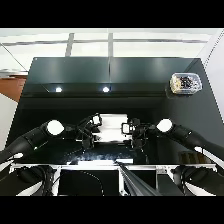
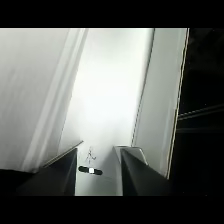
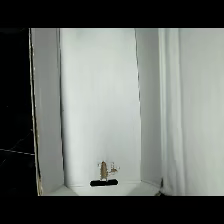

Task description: Fold the box and place the chain.

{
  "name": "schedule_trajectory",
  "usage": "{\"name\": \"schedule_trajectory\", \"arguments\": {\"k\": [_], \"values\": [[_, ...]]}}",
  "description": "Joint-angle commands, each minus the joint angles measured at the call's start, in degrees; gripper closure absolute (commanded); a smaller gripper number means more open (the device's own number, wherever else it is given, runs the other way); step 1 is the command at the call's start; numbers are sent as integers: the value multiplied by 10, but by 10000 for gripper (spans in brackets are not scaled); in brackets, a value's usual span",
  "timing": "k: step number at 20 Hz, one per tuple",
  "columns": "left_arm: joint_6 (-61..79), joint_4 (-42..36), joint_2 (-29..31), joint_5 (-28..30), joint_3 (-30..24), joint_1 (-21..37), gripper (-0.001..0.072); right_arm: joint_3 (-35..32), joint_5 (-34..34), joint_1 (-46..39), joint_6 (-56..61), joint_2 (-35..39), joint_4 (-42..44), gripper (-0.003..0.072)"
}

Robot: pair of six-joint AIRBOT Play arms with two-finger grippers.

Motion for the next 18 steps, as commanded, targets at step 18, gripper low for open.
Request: {"name": "schedule_trajectory", "arguments": {"k": [18], "values": [[-633, 216, 207, -259, -14, 445, 679, 0, 0, 1, 0, 0, 0, 263]]}}
